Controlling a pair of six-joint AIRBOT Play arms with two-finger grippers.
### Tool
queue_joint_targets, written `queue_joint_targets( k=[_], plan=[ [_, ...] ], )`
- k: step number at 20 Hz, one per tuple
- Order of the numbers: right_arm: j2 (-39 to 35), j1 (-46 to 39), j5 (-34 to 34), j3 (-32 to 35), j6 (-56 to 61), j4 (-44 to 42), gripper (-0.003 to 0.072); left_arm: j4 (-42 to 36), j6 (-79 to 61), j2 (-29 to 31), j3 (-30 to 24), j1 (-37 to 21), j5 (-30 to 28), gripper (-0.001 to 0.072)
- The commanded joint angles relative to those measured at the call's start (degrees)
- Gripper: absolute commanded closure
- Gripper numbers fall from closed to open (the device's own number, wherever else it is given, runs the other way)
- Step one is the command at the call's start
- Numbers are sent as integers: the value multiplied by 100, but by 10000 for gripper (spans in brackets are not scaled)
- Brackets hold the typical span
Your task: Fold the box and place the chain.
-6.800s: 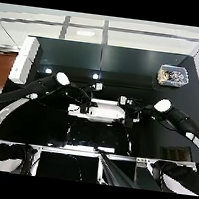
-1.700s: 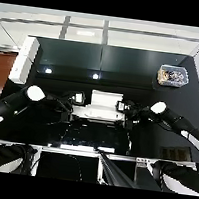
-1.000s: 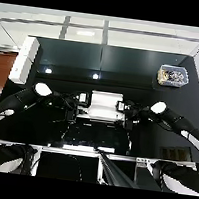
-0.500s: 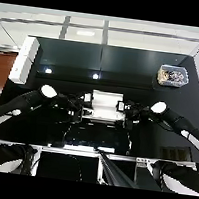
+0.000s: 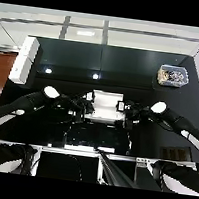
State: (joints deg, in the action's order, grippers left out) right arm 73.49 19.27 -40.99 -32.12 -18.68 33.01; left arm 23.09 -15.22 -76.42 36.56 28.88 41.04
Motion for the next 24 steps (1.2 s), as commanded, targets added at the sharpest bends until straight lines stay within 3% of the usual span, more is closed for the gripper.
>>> queue_joint_targets(
  k=[1, 6, 7, 8, 9, 10, 11, 12, 13, 14, 16, 18, 21, 24],
  plan=[
    [-2, 4, -7, -2, 2, 0, 560, 0, 2, -4, 2, 35, -31, 359],
    [-2, 2, -9, 0, 2, 0, 560, 13, 24, -4, 2, 35, 13, 361],
    [-2, 4, -9, 0, 2, 0, 560, 42, 24, -4, 2, 35, 4, 421],
    [-2, 2, -9, 0, 2, 0, 560, 48, 22, -2, 2, 35, 4, 612],
    [-2, 4, -7, -2, 2, 0, 560, 48, 22, -4, 2, 35, -13, 475],
    [-2, 4, -9, 0, 2, 0, 560, 42, 28, -4, 2, 33, -13, 202],
    [-2, 2, -9, -2, 2, 0, 560, 48, 46, -2, 2, 31, -9, 205],
    [-2, 4, -7, -2, 2, 0, 560, 48, 52, 4, 2, 22, -7, 365],
    [-2, 4, -7, 0, 2, 0, 560, 70, 70, 48, 4, 17, -7, 597],
    [-2, 2, -7, 0, 2, 0, 560, 212, 227, 155, 4, 0, -11, 651],
    [-2, 2, -9, 0, 2, 0, 560, 866, 1397, 507, 4, -133, -13, 684],
    [-2, 2, -9, 0, 2, 0, 560, 2114, 3429, 1012, 4, -398, 87, 684],
    [-2, 2, -9, -2, 2, 0, 560, 3939, 6052, 1554, -11, -1093, 800, 684],
    [-2, 4, -9, 0, 2, 0, 560, 4282, 8496, 1547, -177, -2142, 1390, 684]
  ],
)
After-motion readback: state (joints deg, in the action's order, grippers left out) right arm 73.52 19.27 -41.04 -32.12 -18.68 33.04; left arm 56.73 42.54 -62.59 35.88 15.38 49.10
